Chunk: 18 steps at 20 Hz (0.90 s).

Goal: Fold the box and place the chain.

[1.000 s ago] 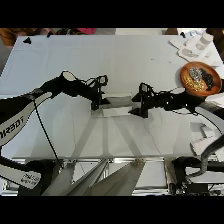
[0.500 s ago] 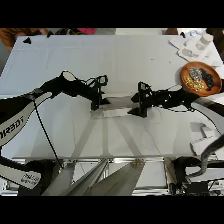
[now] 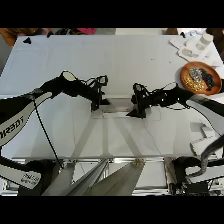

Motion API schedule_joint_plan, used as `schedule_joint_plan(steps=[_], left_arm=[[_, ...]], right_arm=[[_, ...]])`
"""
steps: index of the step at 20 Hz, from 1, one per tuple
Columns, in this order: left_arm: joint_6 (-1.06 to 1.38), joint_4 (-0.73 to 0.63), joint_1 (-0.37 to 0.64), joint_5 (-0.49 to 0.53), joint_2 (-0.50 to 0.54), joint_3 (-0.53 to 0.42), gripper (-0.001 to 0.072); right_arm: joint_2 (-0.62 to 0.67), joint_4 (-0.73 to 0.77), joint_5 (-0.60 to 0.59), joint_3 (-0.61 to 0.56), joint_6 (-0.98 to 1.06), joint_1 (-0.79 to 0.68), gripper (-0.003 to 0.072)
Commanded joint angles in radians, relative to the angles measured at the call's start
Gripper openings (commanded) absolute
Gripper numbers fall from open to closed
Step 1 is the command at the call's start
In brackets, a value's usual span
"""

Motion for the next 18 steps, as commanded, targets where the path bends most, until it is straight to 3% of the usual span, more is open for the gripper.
schedule_joint_plan(steps=[1,15,18], left_arm=[[0.000,0.000,0.000,0.003,-0.001,0.000,0.0011],[0.000,0.000,0.000,0.003,-0.001,0.000,0.0011],[0.000,0.000,0.000,0.003,-0.001,0.000,0.0011]], right_arm=[[-0.003,-0.016,0.008,0.002,0.005,0.008,0.0601],[-0.003,-0.016,0.035,0.002,0.005,0.008,0.0601],[-0.003,-0.016,0.034,0.002,0.003,0.008,0.0566]])
